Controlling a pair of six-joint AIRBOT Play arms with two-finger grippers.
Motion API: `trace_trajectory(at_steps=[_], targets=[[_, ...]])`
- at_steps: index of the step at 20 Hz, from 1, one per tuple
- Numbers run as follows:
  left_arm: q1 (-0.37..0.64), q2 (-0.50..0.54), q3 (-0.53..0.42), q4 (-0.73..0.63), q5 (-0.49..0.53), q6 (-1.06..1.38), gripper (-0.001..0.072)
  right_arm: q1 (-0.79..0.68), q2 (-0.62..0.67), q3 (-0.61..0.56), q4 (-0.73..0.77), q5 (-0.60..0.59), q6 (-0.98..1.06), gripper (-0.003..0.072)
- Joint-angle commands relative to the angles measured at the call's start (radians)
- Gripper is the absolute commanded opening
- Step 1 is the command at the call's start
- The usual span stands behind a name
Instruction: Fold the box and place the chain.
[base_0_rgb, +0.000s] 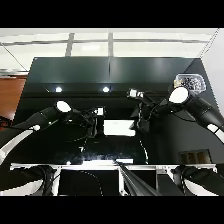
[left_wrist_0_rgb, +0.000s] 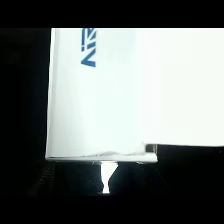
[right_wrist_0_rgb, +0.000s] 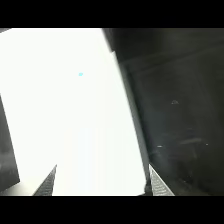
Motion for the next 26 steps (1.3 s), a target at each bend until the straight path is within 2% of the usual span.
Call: trace_trajectory(at_steps=[1, 7, 15, 16, 17, 23, 24, 25, 26], targets=[[0.000, 0.000, 0.000, 0.000, 0.000, 0.000, 0.0400, 0.035, -0.003, -0.021, -0.021, -0.018, -0.073, 0.0676], [0.000, 0.000, 0.000, 0.000, 0.000, 0.000, 0.0400, 0.041, -0.003, -0.025, -0.012, -0.003, -0.073, 0.0676], [0.000, 0.000, 0.000, 0.000, 0.000, 0.000, 0.0400, 0.054, -0.003, -0.050, -0.011, -0.071, -0.060, 0.0673], [0.000, 0.000, 0.000, 0.000, 0.000, 0.000, 0.0400, 0.054, -0.003, -0.048, -0.011, -0.074, -0.060, 0.0476], [0.000, 0.000, 0.000, 0.000, 0.000, 0.000, 0.0400, 0.054, -0.002, -0.048, -0.011, -0.074, -0.058, 0.0448], [0.000, 0.000, 0.000, 0.000, -0.001, 0.000, 0.0400, 0.053, 0.017, -0.048, 0.013, -0.083, -0.050, 0.0448], [0.000, 0.000, 0.000, 0.000, -0.001, 0.000, 0.0400, 0.054, 0.023, -0.048, 0.013, -0.080, -0.050, 0.0455], [0.000, 0.000, 0.000, 0.000, -0.001, 0.000, 0.0400, 0.058, 0.026, -0.048, 0.015, -0.060, -0.050, 0.0664], [0.000, 0.000, 0.000, 0.000, -0.001, 0.001, 0.0400, 0.067, 0.026, -0.048, 0.015, -0.049, -0.050, 0.0719]])
